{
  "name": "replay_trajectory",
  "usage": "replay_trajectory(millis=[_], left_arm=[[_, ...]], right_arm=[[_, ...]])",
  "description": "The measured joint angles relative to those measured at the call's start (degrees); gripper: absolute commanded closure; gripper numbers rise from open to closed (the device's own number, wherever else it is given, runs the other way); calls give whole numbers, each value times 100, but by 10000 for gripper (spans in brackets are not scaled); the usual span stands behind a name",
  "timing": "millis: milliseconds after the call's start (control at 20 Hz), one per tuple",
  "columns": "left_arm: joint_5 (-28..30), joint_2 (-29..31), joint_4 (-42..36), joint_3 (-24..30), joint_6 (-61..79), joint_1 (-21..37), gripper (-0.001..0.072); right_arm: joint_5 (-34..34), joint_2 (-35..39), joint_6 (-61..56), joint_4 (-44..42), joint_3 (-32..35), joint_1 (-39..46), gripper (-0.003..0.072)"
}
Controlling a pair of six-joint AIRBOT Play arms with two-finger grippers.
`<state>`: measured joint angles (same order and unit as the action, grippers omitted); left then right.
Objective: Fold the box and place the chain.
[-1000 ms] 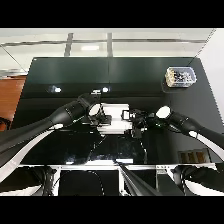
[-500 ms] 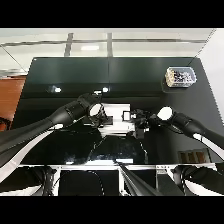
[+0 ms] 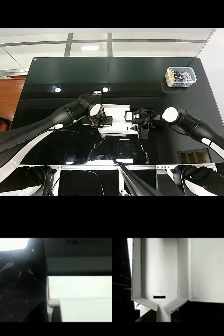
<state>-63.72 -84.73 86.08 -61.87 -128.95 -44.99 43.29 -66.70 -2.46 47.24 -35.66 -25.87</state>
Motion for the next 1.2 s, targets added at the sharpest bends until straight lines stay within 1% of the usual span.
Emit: replay_trajectory(millis=[300, 350, 400, 450, 500, 550, 600, 650, 700, 750, 850, 950, 1050, 1200], left_arm=[[-20, 0, 28, 0, 0, 0, 682], [-17, 0, 26, 0, 0, 2, 683], [-9, 0, 28, 0, -2, 2, 683], [-13, 0, 26, 0, -2, 2, 683], [-9, 0, 24, 0, -4, 2, 683], [26, 0, 4, 0, -2, 2, 683], [11, 0, -13, 0, -4, 0, 683], [7, -2, -15, 0, -2, 0, 683], [4, 0, -4, 0, -4, 0, 683], [15, 0, 0, 0, -4, 2, 683], [15, 0, -22, 0, -7, 0, 683], [24, 0, -20, 0, -24, 0, 683], [17, 0, -17, 0, -22, 0, 683], [11, 0, -11, 0, -20, 0, 683]], right_arm=[[-87, -133, -39, -890, 0, -190, 481], [-142, -190, -42, -1067, 0, -210, 326], [-184, -236, -55, -1217, 0, -221, 297], [-197, -267, -63, -1309, 0, -232, 418], [-219, -293, -94, -1397, 0, -238, 520], [-201, -310, -131, -1471, -2, -245, 338], [-162, -319, -157, -1497, 0, -251, 270], [-160, -332, -208, -1504, -2, -251, 522], [-151, -337, -302, -1510, -2, -249, 625], [-111, -334, -446, -1486, -2, -227, 672], [-26, -243, -997, -1241, -9, -133, 673], [247, 7, -2046, -785, -79, 146, 673], [778, 380, -3353, -313, -199, 667, 673], [1744, 861, -5005, 103, -223, 1888, 672]])
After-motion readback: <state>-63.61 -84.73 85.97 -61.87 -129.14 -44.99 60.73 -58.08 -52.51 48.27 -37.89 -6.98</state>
